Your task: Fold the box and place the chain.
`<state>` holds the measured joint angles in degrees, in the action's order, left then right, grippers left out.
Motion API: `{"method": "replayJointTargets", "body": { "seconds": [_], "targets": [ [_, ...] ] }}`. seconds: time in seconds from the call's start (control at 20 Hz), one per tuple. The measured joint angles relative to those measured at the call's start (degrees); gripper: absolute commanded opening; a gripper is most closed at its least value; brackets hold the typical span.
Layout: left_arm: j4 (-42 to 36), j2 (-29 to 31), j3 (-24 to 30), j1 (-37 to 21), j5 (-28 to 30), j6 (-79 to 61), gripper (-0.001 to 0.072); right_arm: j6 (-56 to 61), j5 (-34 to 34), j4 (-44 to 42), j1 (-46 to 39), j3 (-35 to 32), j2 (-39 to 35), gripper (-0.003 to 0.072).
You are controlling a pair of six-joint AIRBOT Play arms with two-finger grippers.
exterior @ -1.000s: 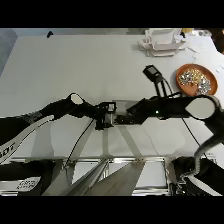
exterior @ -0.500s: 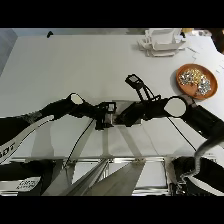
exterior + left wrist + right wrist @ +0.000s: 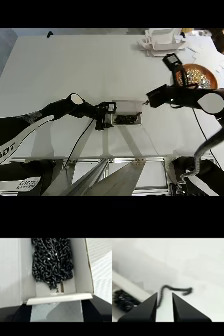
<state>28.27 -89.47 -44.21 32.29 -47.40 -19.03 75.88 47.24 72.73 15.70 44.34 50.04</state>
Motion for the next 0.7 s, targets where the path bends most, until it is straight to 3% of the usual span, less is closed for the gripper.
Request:
{"method": "replayJointTargets", "body": {
  "seconds": [0.2, 0.5, 0.7],
  "targets": [
    [0.0, 0.0, 0.0, 0.0, 0.0, 0.0, 0.0088, 1.1, -1.3, 2.8, -3.5, 0.0, 7.7, 0.0301],
    [0.0, 0.0, 0.0, 0.0, 0.0, 0.0, 0.0088, 0.4, -6.3, 4.0, -1.4, 0.0, 21.2, 0.0297],
    [0.0, 0.0, 0.0, 0.0, 0.0, 0.0, 0.0088, 0.2, -8.6, 4.9, -0.4, 0.0, 25.8, 0.0288]
  ]
}}
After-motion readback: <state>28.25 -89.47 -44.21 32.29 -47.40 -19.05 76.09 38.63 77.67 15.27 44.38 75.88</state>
